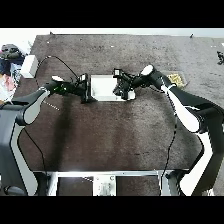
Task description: Fold the box and place the chain.
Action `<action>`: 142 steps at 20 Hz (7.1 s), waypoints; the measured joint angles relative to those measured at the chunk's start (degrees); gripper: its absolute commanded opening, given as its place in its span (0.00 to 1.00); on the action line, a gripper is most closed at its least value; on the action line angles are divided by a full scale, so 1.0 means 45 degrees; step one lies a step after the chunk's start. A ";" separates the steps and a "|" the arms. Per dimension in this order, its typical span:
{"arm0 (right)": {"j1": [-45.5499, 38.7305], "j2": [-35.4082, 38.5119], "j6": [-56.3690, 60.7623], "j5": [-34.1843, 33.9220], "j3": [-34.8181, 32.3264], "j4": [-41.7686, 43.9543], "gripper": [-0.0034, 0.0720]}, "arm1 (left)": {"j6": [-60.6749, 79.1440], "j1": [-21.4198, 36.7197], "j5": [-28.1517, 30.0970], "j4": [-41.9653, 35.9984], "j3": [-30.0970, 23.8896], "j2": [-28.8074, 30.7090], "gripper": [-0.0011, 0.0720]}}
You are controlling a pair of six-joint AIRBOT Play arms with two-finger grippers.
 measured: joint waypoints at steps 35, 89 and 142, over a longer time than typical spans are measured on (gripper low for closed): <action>-0.4182 0.2171 1.2701 0.2302 -0.1112 -0.1253 0.06 | 0.0000 -0.0010 -0.0005 -0.0005 0.0000 0.0000 0.49; 0.2307 -0.0461 2.3358 0.1457 0.2992 -0.8699 0.66 | 0.0000 -0.0019 0.0000 -0.0010 0.0000 0.0000 0.49; 0.3366 -0.1579 2.6340 0.2715 0.4935 -1.1215 0.62 | 0.0015 -0.0005 -0.0010 -0.0005 0.0000 0.0000 0.50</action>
